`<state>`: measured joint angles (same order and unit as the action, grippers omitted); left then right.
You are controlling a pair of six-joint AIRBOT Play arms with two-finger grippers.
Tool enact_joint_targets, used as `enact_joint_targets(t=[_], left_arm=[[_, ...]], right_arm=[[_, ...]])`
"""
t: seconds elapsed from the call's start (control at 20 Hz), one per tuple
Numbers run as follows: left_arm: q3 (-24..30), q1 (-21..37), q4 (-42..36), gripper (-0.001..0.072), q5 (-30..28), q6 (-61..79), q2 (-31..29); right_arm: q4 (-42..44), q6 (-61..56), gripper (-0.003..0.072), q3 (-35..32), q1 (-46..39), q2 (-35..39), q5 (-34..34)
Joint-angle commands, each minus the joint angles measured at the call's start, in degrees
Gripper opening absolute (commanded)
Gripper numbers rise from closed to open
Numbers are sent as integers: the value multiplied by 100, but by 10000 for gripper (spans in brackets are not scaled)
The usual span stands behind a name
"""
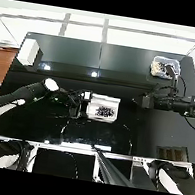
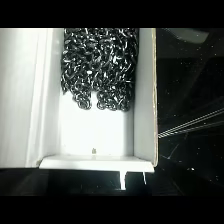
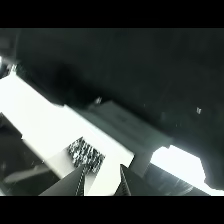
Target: Fold the box and place the chain.
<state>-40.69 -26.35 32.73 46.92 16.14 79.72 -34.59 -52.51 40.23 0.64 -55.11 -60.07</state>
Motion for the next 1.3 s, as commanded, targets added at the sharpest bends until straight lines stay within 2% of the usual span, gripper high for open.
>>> enact_joint_targets(t=[0.0, 0.05, 0.1, 0.4, 0.5, 0.7, 0.85, 1.1, 1.25], left_arm=[[-4, -17, -2, 517, -2, 31, 4], [-4, -17, -2, 425, 0, 33, 4], [-4, -17, -4, 398, 2, 31, 4], [-4, -17, -4, 398, 0, 31, 4], [-4, -17, -4, 398, 0, 31, 4], [-4, -17, -4, 398, -2, 31, 4], [-4, -17, -4, 398, -2, 31, 4], [-4, -17, -4, 398, -2, 33, 4], [-4, -17, -4, 398, -2, 31, 4]], right_arm=[[2, -39, 280, -39, 417, -48, 1088], [4, -170, 567, -39, 551, -98, 1340], [4, -284, 720, -39, 715, -184, 1543], [306, -339, 719, -33, 1742, -1062, 2553], [302, -46, 719, -22, 1869, -1193, 2356], [278, 2218, 719, 385, 1906, -1182, 1191], [254, 3467, 719, 522, 1912, -1182, 992], [-463, 3930, 719, 518, 2293, -1204, 835], [-505, 4065, 718, 516, 2352, -1244, 885]])
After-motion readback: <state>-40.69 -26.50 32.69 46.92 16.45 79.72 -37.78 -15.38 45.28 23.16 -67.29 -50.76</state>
